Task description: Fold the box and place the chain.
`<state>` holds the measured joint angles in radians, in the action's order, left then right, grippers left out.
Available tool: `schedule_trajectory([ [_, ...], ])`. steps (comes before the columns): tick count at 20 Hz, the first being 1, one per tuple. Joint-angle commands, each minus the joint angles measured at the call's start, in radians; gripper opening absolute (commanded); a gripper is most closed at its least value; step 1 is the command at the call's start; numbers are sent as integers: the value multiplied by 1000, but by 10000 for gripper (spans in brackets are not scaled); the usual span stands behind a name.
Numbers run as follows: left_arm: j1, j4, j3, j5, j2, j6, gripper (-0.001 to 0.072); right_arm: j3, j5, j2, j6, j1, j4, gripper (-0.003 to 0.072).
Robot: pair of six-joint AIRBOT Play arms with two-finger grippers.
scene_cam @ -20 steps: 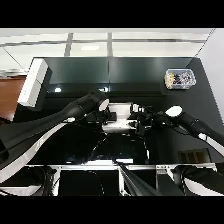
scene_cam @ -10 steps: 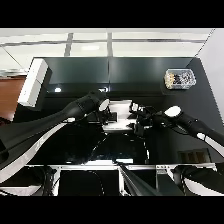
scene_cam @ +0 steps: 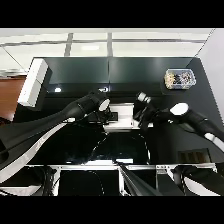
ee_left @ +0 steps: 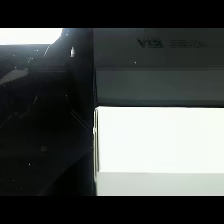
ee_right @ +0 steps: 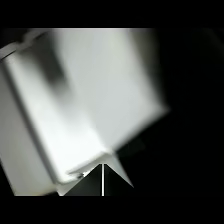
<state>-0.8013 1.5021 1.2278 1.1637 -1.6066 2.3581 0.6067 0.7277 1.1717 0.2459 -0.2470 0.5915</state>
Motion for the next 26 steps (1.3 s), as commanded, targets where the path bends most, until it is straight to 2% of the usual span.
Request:
schedule_trajectory([
  [1, 0, -3, 0, 26, 0, -1, 27, 40, 100, -121, 445, 194, 182, 14],
  [3, 0, -3, 0, 26, 0, -1, 27, 35, 92, -130, 639, 366, 190, 14],
  [4, 0, -3, 0, 26, 0, -1, 27, 14, 51, -120, 751, 440, 190, 14],
  [6, 0, -3, 0, 25, 0, -1, 27, -44, 8, -92, 934, 534, 190, 14],
  [8, 0, -3, 0, 26, 0, -1, 27, -56, 105, -16, 1025, 559, 179, 14],
  [10, 0, -3, 0, 26, 0, -1, 28, -56, 237, 89, 991, 512, 145, 14],
  [12, 0, -3, 0, 25, 0, -1, 27, -56, 328, 182, 869, 420, 72, 14],
  [15, 0, -3, 0, 26, 0, -1, 28, -48, 335, 230, 722, 287, -100, 14],
  [17, 0, -3, 0, 25, 0, -1, 28, -1, 382, 230, 688, 240, -112, 14],
  [20, 0, -3, 0, 23, 0, -1, 27, 96, 508, 229, 704, 235, -33, 17],
  [21, 0, -3, 0, 23, 0, -1, 28, 124, 534, 229, 737, 235, 6, 135],
  [22, 0, -3, 0, 23, 0, -1, 27, 142, 554, 229, 745, 235, 26, 452],
  [23, 0, -3, 0, 23, 0, -1, 27, 158, 573, 229, 745, 235, 38, 581],
  [26, 0, -3, 0, 23, 0, -1, 28, 179, 607, 229, 745, 233, 30, 580],
])
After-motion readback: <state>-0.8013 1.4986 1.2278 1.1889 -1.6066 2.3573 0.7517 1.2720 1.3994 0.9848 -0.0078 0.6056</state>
